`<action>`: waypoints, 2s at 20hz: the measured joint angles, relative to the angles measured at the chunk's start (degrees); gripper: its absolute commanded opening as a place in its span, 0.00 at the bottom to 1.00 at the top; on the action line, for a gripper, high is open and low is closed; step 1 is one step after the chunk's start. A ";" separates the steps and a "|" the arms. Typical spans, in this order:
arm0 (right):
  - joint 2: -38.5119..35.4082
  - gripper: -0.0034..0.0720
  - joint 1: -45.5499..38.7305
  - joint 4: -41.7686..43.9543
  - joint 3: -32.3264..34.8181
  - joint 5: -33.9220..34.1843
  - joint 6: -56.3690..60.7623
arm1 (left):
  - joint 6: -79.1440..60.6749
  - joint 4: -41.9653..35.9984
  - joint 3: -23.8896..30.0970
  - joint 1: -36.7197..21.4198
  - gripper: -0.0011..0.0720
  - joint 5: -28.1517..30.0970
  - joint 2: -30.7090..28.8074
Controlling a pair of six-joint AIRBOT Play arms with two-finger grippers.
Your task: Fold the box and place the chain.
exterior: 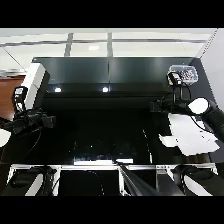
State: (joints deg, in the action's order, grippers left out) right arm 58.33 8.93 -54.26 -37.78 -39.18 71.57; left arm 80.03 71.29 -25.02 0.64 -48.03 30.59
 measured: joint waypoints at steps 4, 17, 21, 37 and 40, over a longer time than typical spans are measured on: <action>0.00 0.07 0.00 0.02 0.00 -0.02 0.00 | 0.00 0.00 0.00 0.00 0.05 0.00 0.00; 0.20 0.99 0.44 2.56 0.00 13.55 0.00 | -0.02 -2.12 2.47 0.48 0.98 8.92 0.76; 0.48 0.99 -2.99 -3.74 -0.87 16.37 2.49 | -0.07 -2.51 3.19 1.64 0.98 13.92 1.68; 21.22 0.98 -66.03 -17.44 -23.61 -31.56 -9.66 | -0.13 1.62 3.37 2.21 0.98 17.64 2.08; 25.03 0.98 -65.90 -15.96 -24.13 -36.26 -14.71 | -0.13 1.77 3.37 2.21 0.98 18.47 2.08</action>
State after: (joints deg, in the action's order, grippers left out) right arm 83.35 -56.97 -70.22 -61.91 -75.44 56.86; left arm 79.90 73.06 -21.65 2.85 -29.56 32.67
